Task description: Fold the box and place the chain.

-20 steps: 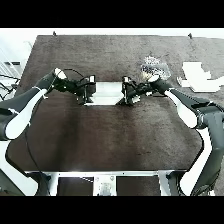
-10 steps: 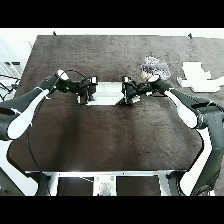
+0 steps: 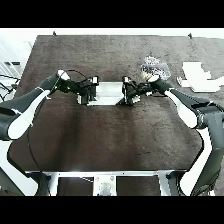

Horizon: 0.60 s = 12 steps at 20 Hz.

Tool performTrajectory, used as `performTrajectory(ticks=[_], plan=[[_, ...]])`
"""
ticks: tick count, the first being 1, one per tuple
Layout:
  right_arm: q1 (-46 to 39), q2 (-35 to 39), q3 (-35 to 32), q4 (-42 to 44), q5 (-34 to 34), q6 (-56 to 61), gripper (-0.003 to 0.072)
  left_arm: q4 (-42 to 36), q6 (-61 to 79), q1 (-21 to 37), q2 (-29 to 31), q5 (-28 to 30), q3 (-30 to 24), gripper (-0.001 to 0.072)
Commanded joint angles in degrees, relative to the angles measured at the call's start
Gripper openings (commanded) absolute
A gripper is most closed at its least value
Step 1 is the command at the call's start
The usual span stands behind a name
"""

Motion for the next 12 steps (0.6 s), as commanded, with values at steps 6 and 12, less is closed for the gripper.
performTrajectory(ticks=[6,12], plan=[[0.04,-0.04,0.00,0.02,0.00,-0.02,0.0509,-3.93,0.81,-0.22,-0.24,2.21,0.00,0.0119],[0.04,-0.04,0.00,0.00,0.00,-0.02,0.0509,-6.23,2.01,-0.22,-1.88,1.16,0.00,0.0122]])
